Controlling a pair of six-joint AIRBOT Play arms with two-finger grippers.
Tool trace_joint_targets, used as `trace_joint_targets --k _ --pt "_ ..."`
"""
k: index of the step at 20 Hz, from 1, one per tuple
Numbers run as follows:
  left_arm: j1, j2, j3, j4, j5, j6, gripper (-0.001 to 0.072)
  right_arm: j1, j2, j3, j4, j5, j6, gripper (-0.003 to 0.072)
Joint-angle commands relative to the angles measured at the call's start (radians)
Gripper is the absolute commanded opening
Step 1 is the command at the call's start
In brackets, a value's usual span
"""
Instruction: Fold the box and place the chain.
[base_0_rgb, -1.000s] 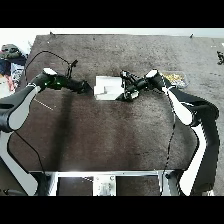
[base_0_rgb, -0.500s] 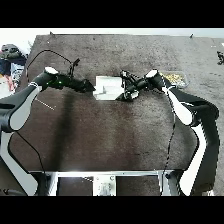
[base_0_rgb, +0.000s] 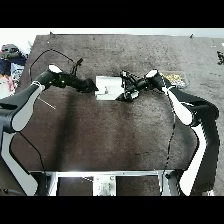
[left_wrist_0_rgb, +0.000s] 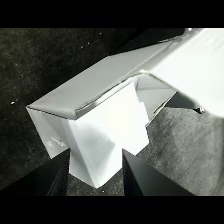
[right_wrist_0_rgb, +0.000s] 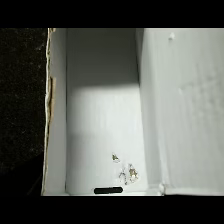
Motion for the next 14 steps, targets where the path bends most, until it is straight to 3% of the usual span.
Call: trace_joint_targets --k 1,9,14 --pt "-0.035 0.0 0.046 0.153 0.007 -0.13 0.0346 0.0 0.0 0.0 0.0 0.0 0.0 0.0478" --pt "-0.093 0.0 0.058 0.246 0.075 -0.278 0.0346 0.0 0.0 0.0 0.0 0.0 0.0 0.0477" --pt "-0.148 0.0 0.123 0.457 0.083 -0.468 0.0347 0.0 0.0 0.0 0.0 0.0 0.0 0.0477"
